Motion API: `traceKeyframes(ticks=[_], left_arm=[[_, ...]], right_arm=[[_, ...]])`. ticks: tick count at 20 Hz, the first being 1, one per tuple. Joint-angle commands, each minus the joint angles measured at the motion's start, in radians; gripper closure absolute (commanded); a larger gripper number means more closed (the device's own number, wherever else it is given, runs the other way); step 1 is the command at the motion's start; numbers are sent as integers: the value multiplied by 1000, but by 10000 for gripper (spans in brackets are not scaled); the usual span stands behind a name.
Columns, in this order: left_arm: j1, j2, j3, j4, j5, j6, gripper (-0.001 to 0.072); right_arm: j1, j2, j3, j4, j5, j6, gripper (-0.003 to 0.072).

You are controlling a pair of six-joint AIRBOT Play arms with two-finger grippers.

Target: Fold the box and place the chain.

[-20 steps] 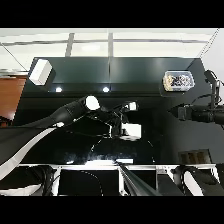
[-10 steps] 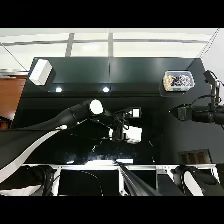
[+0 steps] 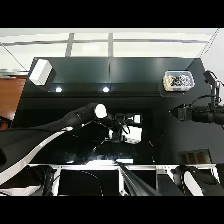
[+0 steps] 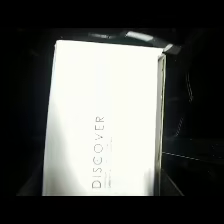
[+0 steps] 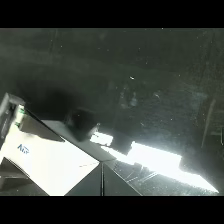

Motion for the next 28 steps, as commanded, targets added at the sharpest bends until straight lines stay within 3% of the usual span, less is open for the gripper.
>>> traceKeyframes(ticks=[1,2,3,8,14,17,22,26,28], left_arm=[[-23,-11,1,31,41,3,99],[-20,0,1,43,38,-5,243],[-13,18,1,66,37,-35,308],[141,154,1,330,-43,-394,310],[586,237,0,640,-354,-1009,310],[838,254,0,681,-409,-1100,310],[1173,257,0,679,-357,-1099,310],[1307,249,0,656,-145,-1032,311],[1325,230,0,508,-33,-819,312]], right_arm=[[0,1,0,-1,0,0,676],[0,1,0,-1,0,0,675],[0,1,0,-1,0,0,676],[0,1,0,-1,1,1,675],[0,1,0,-1,0,1,676],[0,1,0,-1,-16,1,676],[0,0,0,-1,-43,8,675],[0,0,0,0,-45,19,675],[0,0,0,-1,-45,32,675]])
